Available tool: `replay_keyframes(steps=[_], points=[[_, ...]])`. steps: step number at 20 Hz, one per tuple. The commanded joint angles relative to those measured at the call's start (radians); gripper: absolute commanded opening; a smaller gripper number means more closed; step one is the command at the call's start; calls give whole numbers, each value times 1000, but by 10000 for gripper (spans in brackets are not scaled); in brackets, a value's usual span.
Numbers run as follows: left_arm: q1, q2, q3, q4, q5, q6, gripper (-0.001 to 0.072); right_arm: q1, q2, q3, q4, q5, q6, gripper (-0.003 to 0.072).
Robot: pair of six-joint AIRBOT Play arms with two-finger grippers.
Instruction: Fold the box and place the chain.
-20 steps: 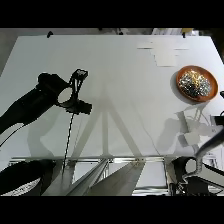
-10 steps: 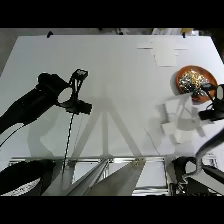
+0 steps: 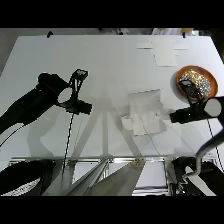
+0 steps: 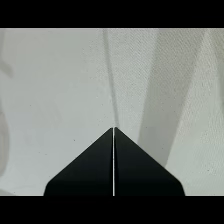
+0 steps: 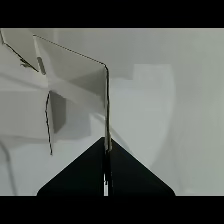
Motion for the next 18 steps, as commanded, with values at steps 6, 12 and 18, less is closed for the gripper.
replay_keyframes(steps=[6, 12, 18], points=[[2, 1, -1, 57, 43, 134, 9, 308, 51, -48, 43, -109, 204, 17], [5, 0, -2, 41, 140, 320, 284, 329, 51, -48, 44, -109, 208, 17], [152, -103, -3, -663, 227, 956, 516, 329, 51, -48, 45, -111, 207, 18]])
